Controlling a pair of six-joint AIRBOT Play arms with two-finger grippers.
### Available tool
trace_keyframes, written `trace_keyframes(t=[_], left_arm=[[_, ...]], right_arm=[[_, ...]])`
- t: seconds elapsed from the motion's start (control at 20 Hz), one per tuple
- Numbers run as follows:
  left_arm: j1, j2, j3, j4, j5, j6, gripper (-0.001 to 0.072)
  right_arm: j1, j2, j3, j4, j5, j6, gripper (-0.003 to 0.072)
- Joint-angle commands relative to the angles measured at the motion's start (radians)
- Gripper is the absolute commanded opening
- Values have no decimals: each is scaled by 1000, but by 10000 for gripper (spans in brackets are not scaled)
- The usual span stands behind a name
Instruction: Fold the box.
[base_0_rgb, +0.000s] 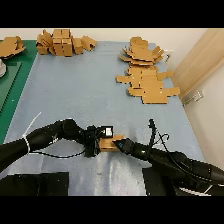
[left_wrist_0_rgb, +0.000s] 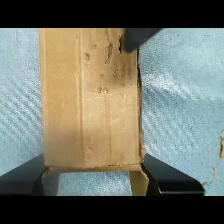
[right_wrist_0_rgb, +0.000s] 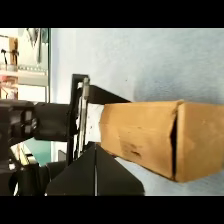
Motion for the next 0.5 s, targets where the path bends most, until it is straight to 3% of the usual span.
trace_keyframes(t=[0.0,0.45], left_arm=[[0,1,0,0,0,0,531],[0,1,0,0,0,0,531]], right_arm=[[26,-86,2,-30,89,112,2],[82,-142,3,-32,80,120,2]])
